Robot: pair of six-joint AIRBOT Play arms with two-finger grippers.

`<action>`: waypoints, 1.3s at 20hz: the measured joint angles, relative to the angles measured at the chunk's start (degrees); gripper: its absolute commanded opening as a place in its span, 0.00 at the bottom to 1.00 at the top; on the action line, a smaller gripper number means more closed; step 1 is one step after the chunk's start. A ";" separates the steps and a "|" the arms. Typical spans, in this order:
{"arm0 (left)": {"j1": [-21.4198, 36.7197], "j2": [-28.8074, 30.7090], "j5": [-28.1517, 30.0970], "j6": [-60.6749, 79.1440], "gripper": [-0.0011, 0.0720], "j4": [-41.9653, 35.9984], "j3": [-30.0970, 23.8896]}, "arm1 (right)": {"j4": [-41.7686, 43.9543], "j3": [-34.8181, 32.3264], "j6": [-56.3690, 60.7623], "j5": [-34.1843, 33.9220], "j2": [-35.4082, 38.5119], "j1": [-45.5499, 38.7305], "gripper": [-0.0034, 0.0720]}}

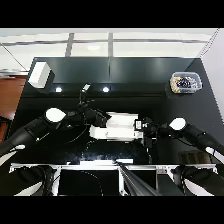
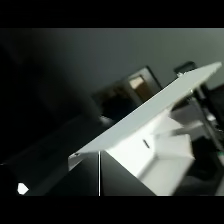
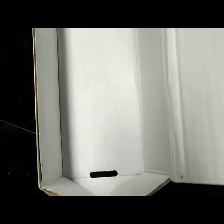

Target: Fold the box and place the chain.

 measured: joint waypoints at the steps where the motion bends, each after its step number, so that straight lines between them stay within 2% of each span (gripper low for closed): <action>1: -0.02 -0.98 1.44 1.75 0.05 -0.39 -0.07 | 0.00 0.00 0.00 0.00 0.00 0.00 0.47; 4: -0.87 -4.46 3.39 4.39 0.05 1.46 0.98 | 0.00 0.00 0.00 0.00 0.00 0.00 0.46; 7: -2.03 -8.02 3.08 2.45 0.05 7.10 3.58 | 0.00 0.00 0.00 -0.02 0.00 0.00 0.46; 11: -2.60 -12.04 -3.41 -3.34 0.05 17.64 8.22 | 0.00 0.00 -0.02 0.00 0.00 0.00 0.46; 15: -2.73 -13.68 -8.90 -5.68 0.05 22.84 11.23 | -0.04 0.00 -0.04 0.04 0.00 0.00 0.46; 21: -1.42 -13.46 -14.12 -6.54 0.05 28.15 13.75 | -0.04 0.00 -0.15 0.09 0.00 0.07 0.46; 26: 3.91 -6.73 -19.67 -6.88 0.05 32.46 15.32 | 0.04 0.00 0.00 -0.13 0.00 0.07 0.47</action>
